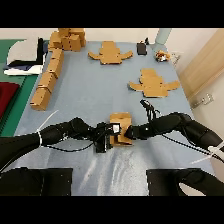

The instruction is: Fold the box.

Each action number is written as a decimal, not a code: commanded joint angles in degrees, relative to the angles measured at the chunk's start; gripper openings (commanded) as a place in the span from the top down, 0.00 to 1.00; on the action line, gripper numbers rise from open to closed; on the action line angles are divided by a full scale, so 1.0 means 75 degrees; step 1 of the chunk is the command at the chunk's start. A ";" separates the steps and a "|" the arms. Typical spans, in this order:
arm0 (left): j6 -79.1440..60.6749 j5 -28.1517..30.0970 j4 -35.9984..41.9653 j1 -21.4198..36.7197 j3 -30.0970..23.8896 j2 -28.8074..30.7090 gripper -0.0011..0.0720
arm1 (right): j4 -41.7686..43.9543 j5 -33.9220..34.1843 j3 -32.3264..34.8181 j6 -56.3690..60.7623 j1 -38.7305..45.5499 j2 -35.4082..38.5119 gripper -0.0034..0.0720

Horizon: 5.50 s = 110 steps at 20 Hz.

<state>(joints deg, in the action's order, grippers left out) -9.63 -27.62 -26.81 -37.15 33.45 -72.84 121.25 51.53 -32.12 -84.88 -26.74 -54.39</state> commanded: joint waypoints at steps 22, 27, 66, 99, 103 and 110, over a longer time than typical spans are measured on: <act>0.0015 0.0000 0.0000 -0.0003 0.0009 -0.0003 0.45 | -0.0965 0.1110 -0.0740 0.2066 -0.0912 0.0539 0.50; 0.0015 0.0000 0.0000 -0.0003 0.0009 -0.0003 0.45 | -0.2410 0.1224 -0.0828 0.3136 -0.1550 0.0326 0.50; 0.0015 0.0000 0.0000 -0.0003 0.0009 -0.0003 0.45 | -0.5808 0.2990 -0.1358 0.5152 -0.2206 0.0597 0.73; 0.0015 0.0003 0.0000 -0.0003 0.0009 -0.0003 0.45 | 0.0242 0.1032 0.0259 0.0047 0.1501 0.0595 0.63; 0.0015 0.0003 0.0000 -0.0003 0.0009 -0.0003 0.45 | 0.0236 0.1037 0.0259 0.0047 0.1501 0.0595 0.63; 0.0015 0.0003 0.0000 -0.0003 0.0009 -0.0003 0.45 | 0.0274 0.1230 0.0259 0.0044 0.1501 0.0597 0.42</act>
<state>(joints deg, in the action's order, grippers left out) -9.50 -27.62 -26.81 -37.15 33.45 -72.88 123.15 60.01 -30.13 -84.51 -15.49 -49.91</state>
